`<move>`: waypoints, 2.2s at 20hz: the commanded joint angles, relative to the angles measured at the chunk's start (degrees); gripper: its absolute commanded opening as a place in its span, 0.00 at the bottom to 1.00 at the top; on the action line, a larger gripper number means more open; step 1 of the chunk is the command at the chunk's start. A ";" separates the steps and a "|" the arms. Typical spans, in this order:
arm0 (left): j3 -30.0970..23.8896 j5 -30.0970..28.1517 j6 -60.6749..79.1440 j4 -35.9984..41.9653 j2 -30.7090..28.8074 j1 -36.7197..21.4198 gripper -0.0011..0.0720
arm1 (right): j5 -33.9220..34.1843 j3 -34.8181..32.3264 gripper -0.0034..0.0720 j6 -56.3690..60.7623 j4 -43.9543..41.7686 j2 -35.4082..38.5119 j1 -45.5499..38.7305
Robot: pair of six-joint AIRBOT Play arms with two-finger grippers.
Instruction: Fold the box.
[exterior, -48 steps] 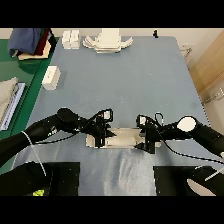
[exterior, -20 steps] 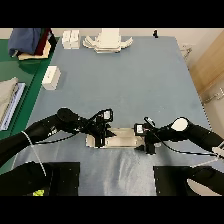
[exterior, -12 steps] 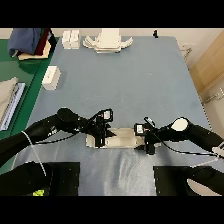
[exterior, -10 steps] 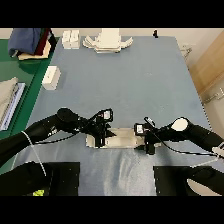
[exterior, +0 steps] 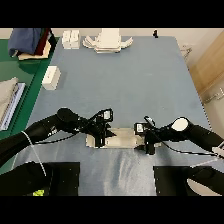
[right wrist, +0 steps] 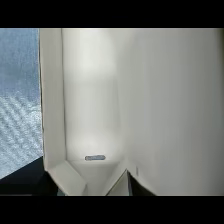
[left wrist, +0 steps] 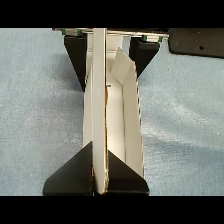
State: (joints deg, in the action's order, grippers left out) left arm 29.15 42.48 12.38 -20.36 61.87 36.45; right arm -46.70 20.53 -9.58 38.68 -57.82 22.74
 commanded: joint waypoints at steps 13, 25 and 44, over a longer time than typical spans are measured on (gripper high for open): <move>0.02 0.00 0.02 -0.02 0.04 0.00 0.03 | -1.01 -0.98 0.83 1.60 0.74 1.44 -0.39; 0.02 0.00 0.02 0.00 0.04 0.00 0.03 | -1.07 -1.03 0.75 0.50 -1.46 1.46 -0.37; 0.02 0.00 0.02 0.00 0.04 0.00 0.03 | 0.24 -1.20 0.73 0.52 -1.20 1.36 -0.37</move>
State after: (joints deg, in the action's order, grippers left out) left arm 29.15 42.50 12.38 -20.36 61.87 36.45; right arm -47.29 19.27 -9.08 37.30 -56.42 22.33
